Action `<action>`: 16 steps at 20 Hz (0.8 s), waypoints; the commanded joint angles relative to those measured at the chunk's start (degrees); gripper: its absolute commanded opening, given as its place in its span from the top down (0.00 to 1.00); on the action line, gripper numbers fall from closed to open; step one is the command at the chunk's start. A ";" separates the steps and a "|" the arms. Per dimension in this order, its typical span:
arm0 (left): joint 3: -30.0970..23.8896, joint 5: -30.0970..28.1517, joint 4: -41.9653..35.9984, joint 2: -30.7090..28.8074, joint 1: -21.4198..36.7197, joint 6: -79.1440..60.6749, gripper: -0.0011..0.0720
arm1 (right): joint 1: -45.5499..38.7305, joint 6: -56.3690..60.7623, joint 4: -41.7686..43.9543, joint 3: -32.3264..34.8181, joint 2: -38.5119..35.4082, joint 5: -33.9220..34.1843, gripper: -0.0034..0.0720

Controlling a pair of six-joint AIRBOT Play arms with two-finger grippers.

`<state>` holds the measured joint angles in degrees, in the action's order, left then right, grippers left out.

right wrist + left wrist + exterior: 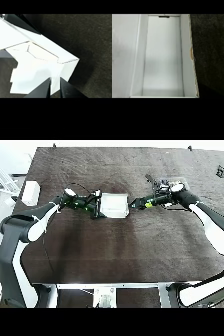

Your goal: Fold the box and place the chain.

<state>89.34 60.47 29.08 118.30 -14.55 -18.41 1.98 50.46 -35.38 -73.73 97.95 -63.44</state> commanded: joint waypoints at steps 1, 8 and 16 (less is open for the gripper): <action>0.02 0.02 0.00 0.00 0.02 0.00 0.33 | 0.61 0.11 0.04 -0.15 -0.20 -0.50 0.66; 0.02 0.02 0.00 0.00 0.02 0.00 0.32 | 0.79 0.11 -0.83 -0.15 0.50 -0.07 0.45; 0.02 0.02 0.00 0.00 0.02 0.00 0.33 | 2.29 5.46 -6.08 -3.30 0.70 -0.15 0.35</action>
